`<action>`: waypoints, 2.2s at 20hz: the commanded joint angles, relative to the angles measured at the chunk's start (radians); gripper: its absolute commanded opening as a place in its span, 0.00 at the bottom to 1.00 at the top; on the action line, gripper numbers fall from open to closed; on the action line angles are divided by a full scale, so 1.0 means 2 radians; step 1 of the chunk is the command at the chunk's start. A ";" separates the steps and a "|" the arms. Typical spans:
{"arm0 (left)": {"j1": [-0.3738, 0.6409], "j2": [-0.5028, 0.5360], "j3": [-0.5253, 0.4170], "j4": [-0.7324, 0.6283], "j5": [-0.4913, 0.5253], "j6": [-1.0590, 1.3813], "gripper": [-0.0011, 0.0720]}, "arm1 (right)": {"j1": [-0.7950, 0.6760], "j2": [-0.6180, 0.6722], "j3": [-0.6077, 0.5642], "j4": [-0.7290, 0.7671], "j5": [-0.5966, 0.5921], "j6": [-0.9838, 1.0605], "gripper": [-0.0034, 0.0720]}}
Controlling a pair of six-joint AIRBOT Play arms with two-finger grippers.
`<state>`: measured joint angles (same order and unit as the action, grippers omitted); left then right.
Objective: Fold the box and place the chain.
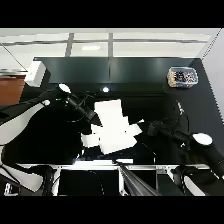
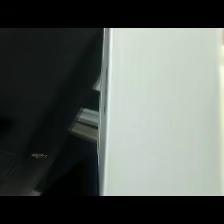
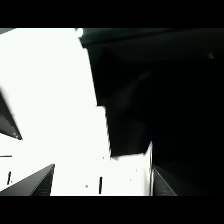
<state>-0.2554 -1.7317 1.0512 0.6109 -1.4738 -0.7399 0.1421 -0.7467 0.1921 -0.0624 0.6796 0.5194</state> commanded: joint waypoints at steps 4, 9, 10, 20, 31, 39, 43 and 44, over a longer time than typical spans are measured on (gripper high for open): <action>-0.047 0.156 -0.076 0.018 0.188 0.150 0.05 | -0.009 0.000 0.174 -0.261 0.147 -0.001 0.96; -0.090 0.229 -0.130 0.019 0.275 0.387 0.05 | 0.056 -0.009 0.155 -0.386 0.115 -0.006 0.96; -0.091 0.225 -0.130 0.018 0.279 0.396 0.05 | 0.072 -0.010 0.147 -0.404 0.102 -0.016 0.96; -0.095 0.163 -0.130 0.018 0.315 0.422 0.05 | 0.136 -0.032 0.100 -0.469 0.055 -0.085 0.96; -0.097 0.157 -0.130 0.018 0.298 0.423 0.05 | 0.255 -0.105 0.100 -0.423 -0.047 -0.121 0.96; -0.097 0.157 -0.130 0.018 0.300 0.423 0.05 | 0.238 -0.111 0.145 -0.426 -0.073 -0.123 0.96; -0.097 0.157 -0.130 0.018 0.301 0.423 0.05 | 0.196 -0.111 0.159 -0.397 -0.060 -0.142 0.96; -0.097 0.157 -0.130 0.018 0.301 0.423 0.05 | 0.188 -0.111 0.159 -0.380 -0.059 -0.156 0.96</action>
<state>-0.4480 -1.4170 0.7914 0.6468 -0.8753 0.1043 0.5652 -0.9684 0.4934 -0.8814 0.5438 0.2512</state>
